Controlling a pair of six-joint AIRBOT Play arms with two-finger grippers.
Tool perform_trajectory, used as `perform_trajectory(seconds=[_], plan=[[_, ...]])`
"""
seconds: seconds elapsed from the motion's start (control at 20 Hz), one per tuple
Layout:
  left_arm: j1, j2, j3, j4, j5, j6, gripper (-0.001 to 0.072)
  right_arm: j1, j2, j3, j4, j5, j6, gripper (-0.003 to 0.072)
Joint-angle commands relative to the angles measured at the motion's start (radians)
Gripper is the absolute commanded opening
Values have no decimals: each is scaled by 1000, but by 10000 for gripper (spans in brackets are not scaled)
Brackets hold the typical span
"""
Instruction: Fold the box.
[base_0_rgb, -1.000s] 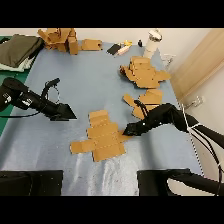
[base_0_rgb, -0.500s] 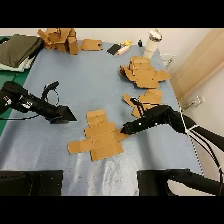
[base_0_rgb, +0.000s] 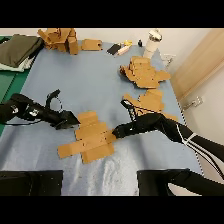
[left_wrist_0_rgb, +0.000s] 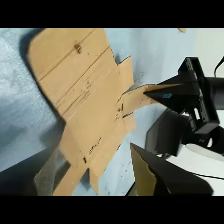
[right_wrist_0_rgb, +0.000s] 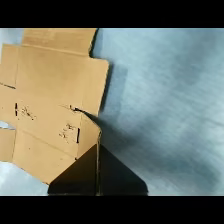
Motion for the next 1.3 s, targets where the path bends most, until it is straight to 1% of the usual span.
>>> perform_trajectory(seconds=[0.0,0.15,0.35,0.5,0.55,0.65,0.8,0.85,0.9,1.05,1.1,1.15,1.2,1.25], plan=[[0,-84,-13,-118,10,87,680,55,37,-4,6,68,36,-1],[1,-115,-13,-117,35,105,680,55,61,-5,5,59,60,-1],[0,-115,-13,-96,104,108,679,55,63,-5,10,49,71,-1],[-16,-116,-12,-126,140,145,678,55,63,-5,9,25,72,-1],[-32,-118,-10,-140,146,162,639,55,62,-5,10,28,79,-1],[-71,-140,8,-150,136,178,640,55,58,-5,10,31,80,-1],[-123,-193,57,-226,58,227,639,55,54,-5,9,31,84,-1],[-130,-200,71,-241,43,238,561,55,53,-5,9,31,85,-1],[-130,-201,79,-239,37,241,454,55,53,-5,9,31,85,-1],[-117,-201,85,-235,25,257,450,55,53,-5,6,31,85,-1],[-112,-201,85,-234,25,262,421,55,53,-5,5,31,85,-1],[-108,-201,85,-234,23,269,278,55,53,-5,3,32,85,-1],[-106,-201,85,-229,19,273,234,55,53,-5,0,34,85,-1],[-103,-201,85,-217,12,274,235,55,52,-5,-5,36,85,-1]])
